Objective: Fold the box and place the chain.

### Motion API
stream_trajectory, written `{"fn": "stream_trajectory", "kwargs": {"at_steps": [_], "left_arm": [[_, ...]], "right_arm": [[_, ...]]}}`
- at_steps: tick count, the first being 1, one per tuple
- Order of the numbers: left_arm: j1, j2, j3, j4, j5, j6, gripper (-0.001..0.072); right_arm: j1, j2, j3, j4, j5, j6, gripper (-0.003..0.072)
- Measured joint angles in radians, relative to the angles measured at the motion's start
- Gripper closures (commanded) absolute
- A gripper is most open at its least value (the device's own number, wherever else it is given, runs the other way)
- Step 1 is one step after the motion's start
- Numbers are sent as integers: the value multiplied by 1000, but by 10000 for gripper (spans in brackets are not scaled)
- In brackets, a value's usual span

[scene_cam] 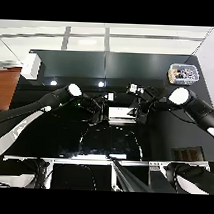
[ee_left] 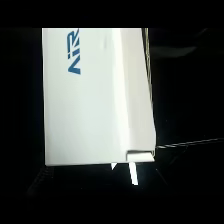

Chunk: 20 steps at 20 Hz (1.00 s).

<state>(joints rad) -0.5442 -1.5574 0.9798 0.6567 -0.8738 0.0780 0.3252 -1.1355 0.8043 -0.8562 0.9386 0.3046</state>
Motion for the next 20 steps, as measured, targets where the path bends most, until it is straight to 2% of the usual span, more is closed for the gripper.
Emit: {"fn": "stream_trajectory", "kwargs": {"at_steps": [6, 7, 8, 11, 12, 13, 20], "left_arm": [[0, 0, 0, 0, -1, 0, 317], [0, 0, 0, 0, -1, 0, 317], [0, 0, 0, 0, -1, 0, 317], [0, 0, 0, 0, -1, 0, 317], [0, 0, 0, 0, -1, -1, 317], [0, 0, 0, 0, -1, 0, 317], [0, 0, 0, 0, -2, 0, 317]], "right_arm": [[1, -8, 2, -30, -2, 6, 397], [1, -11, 1, -32, -2, 6, 535], [1, -12, 0, -32, -6, 6, 549], [1, -14, -1, -31, -9, 5, 548], [1, -14, -1, -32, -7, 5, 515], [1, -15, -1, -31, -3, 5, 426], [1, -16, -3, -39, 23, 6, 406]]}}
